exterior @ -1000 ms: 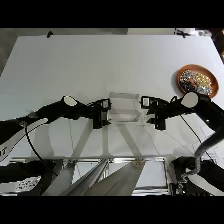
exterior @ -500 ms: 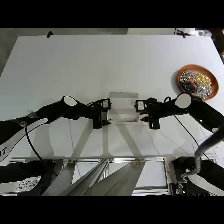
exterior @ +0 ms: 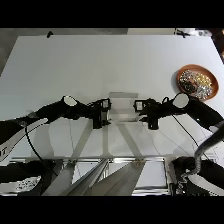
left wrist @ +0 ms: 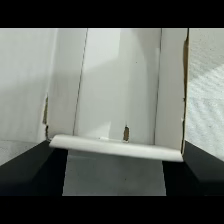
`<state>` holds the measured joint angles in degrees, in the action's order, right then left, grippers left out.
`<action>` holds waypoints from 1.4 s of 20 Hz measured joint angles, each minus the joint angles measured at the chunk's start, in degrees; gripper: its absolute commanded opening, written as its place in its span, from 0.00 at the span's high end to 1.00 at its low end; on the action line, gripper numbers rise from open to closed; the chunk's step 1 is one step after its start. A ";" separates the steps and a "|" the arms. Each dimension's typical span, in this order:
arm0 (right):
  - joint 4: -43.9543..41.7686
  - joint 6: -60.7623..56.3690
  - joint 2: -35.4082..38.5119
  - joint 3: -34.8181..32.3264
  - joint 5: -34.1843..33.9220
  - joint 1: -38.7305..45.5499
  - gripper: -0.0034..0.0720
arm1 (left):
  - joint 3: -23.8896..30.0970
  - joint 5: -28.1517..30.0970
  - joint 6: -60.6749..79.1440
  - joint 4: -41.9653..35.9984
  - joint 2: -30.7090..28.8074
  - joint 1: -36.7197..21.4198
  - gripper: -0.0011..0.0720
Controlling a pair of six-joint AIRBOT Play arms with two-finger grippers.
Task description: Fold the box and place the chain.
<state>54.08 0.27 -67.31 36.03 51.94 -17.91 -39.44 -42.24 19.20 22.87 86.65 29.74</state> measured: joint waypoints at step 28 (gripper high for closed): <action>0.74 -10.40 10.10 -0.04 3.21 2.36 0.82 | 0.02 0.00 -0.09 -0.09 0.00 0.00 0.70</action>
